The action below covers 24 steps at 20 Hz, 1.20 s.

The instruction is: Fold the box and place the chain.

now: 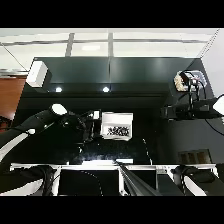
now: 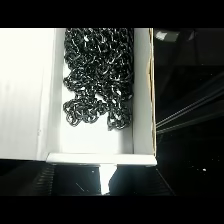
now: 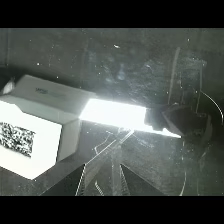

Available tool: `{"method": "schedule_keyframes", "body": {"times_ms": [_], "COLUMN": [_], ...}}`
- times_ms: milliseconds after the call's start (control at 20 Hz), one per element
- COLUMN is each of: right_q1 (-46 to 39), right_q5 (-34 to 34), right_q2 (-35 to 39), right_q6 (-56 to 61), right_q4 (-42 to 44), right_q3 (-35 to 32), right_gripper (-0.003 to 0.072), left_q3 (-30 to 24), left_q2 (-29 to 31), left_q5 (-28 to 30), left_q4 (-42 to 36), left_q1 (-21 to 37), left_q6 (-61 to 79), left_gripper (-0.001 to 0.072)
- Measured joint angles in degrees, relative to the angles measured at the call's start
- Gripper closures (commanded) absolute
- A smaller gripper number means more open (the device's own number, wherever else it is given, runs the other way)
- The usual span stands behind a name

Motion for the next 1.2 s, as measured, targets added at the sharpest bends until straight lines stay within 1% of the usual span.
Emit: {"method": "schedule_keyframes", "body": {"times_ms": [200, 350, 400, 450, 550, 700, 800, 900, 1000, 1100, 1200], "right_q1": [0.02, 1.11, 1.95, 2.82, 4.92, 8.0, 10.34, 12.24, 13.35, 13.94, 14.25], "right_q5": [-0.94, -4.66, -6.51, -8.37, -12.74, -17.88, -19.23, -18.14, -12.85, -6.23, -1.25], "right_q2": [-0.15, -0.96, -1.75, -2.82, -6.12, -12.59, -16.09, -17.57, -17.99, -17.79, -17.66], "right_q6": [-0.17, -0.2, -0.22, -0.2, -0.2, -3.19, -12.55, -24.39, -34.93, -41.75, -46.05], "right_q4": [0.09, 0.72, 1.31, 2.01, 4.09, 7.34, 11.47, 14.38, 15.87, 16.28, 16.61], "right_q3": [-0.22, -0.22, -0.22, -0.22, -0.13, 0.87, 1.38, 2.1, 3.67, 4.94, 5.25], "right_gripper": [0.0419, 0.0417, 0.0381, 0.0282, 0.0054, 0.0054, 0.0054, 0.0054, 0.0055, 0.0055, 0.0055], "left_q3": [0.04, 0.04, 0.04, 0.07, 0.07, 0.07, 0.07, 0.07, 0.07, 0.07, 0.07], "left_q2": [-0.04, -0.04, -0.04, -0.04, -0.04, -0.04, -0.04, -0.04, -0.04, -0.04, -0.04], "left_q5": [0.07, 0.09, 0.11, 0.11, 0.13, 0.13, 0.13, 0.15, 0.15, 0.15, 0.17], "left_q4": [0.57, 0.74, 0.81, 0.83, 0.92, 1.05, 1.05, 1.07, 1.07, 1.09, 1.09], "left_q1": [-0.76, -0.94, -0.98, -1.01, -1.01, -1.01, -1.01, -1.01, -1.01, -1.01, -1.01], "left_q6": [0.0, 0.0, 0.0, 0.0, 0.0, 0.0, 0.0, 0.0, 0.0, 0.0, 0.0], "left_gripper": [0.0424, 0.0424, 0.0424, 0.0423, 0.0424, 0.0424, 0.0424, 0.0423, 0.0423, 0.0424, 0.0424]}}
